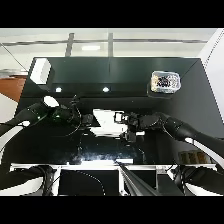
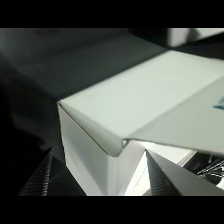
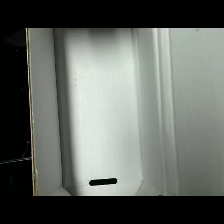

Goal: Fold the box and place the chain.

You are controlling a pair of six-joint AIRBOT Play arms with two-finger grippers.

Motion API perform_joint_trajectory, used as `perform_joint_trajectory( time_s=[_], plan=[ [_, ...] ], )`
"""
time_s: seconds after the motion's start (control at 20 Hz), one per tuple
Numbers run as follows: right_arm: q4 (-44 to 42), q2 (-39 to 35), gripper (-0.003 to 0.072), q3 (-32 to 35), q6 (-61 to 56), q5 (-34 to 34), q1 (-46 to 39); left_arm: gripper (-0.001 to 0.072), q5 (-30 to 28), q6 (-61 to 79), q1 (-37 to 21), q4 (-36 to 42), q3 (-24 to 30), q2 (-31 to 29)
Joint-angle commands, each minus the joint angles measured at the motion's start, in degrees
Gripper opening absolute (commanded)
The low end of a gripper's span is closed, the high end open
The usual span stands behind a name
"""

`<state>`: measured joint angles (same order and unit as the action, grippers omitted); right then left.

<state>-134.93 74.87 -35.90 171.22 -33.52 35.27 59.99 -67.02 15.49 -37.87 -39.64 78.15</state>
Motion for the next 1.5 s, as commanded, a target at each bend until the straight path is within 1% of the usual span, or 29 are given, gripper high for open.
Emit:
perform_joint_trajectory(
  time_s=[0.0,0.15,0.35,0.45,0.6,0.7,0.8,0.85,0.9,0.95,1.1,1.45],
  plan=[
    [0.00,0.00,0.0536,0.02,0.00,0.02,-0.02,0.0679,-2.75,-3.54,1.99,-2.60,-0.04,-0.07],
    [-0.02,0.00,0.0536,0.02,-0.02,0.02,-0.02,0.0679,-4.76,-6.27,4.00,-4.11,-0.57,-0.11],
    [0.00,0.00,0.0536,0.02,-0.02,0.00,-0.02,0.0674,-7.82,-16.92,7.63,-14.10,-3.23,-0.83],
    [0.00,0.00,0.0536,0.02,-0.02,0.00,-0.02,0.0674,-8.92,-24.55,10.45,-21.24,-4.35,-1.92],
    [0.00,0.00,0.0536,0.02,-0.02,0.00,-0.02,0.0673,-9.01,-37.57,15.37,-35.32,-5.31,-3.74],
    [0.00,0.00,0.0536,0.02,-0.02,0.00,-0.02,0.0673,-8.37,-43.41,18.01,-41.57,-6.01,-3.91],
    [0.00,0.00,0.0536,0.02,-0.02,-0.04,-0.02,0.0672,-8.20,-46.21,19.89,-42.29,-6.34,-3.91],
    [0.00,0.00,0.0536,0.02,-0.02,-0.15,-0.02,0.0650,-7.82,-47.39,20.87,-42.23,-6.54,-3.91],
    [0.00,0.00,0.0536,0.02,-0.02,-0.20,-0.02,0.0565,-7.67,-48.41,21.92,-42.27,-6.75,-3.91],
    [0.00,0.00,0.0536,0.02,-0.02,-0.20,-0.02,0.0555,-7.72,-49.29,22.93,-42.51,-6.93,-3.91],
    [0.00,0.00,0.0536,0.02,-0.02,-0.20,-0.02,0.0554,-7.54,-52.09,24.59,-44.19,-7.54,-3.91],
    [0.00,0.00,0.0536,0.02,-0.02,-0.22,-0.02,0.0554,-6.88,-52.19,24.48,-44.37,-8.61,-3.96]
  ],
)
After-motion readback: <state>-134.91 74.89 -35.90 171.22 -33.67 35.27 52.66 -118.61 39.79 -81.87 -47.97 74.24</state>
